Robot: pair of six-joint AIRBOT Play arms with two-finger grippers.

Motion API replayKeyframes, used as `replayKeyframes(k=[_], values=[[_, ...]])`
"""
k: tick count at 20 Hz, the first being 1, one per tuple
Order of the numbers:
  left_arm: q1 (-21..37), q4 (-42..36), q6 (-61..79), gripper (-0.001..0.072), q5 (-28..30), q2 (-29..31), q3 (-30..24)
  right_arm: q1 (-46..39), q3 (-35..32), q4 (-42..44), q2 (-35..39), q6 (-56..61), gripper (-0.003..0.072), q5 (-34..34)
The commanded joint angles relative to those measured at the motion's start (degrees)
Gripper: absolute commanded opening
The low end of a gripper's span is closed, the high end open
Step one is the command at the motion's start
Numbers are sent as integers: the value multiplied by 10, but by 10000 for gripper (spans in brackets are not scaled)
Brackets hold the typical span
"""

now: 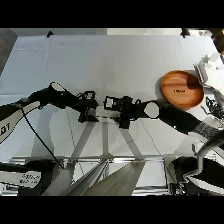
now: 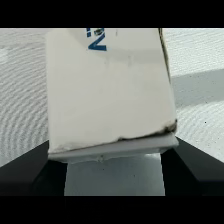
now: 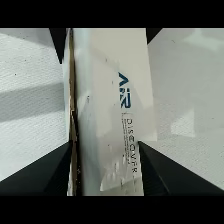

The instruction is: Fold the box and place the chain.

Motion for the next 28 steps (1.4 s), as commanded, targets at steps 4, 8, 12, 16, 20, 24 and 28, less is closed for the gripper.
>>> replayKeyframes(k=[4, 8, 12, 16, 20, 24, 28], values=[[0, -2, -2, 154, 2, 0, 0, 1, 1, -1, 37, 0, 478, 5], [0, -2, -2, 154, 2, 0, 0, 1, 1, 1, 51, 3, 476, 7], [0, -2, -2, 154, 2, 0, 0, -34, 6, 112, 51, 2, 262, 12], [0, -2, -2, 154, 2, 0, 0, -80, 6, 276, 39, 2, 15, 19], [0, -2, -2, 154, 2, 0, 0, -99, 6, 343, -24, 2, 14, 90], [0, -2, -2, 154, 2, 0, 0, -98, -3, 343, -85, 2, 15, 115], [0, -2, -2, 154, 2, 0, 0, -84, -14, 342, -88, 2, 15, 104]])
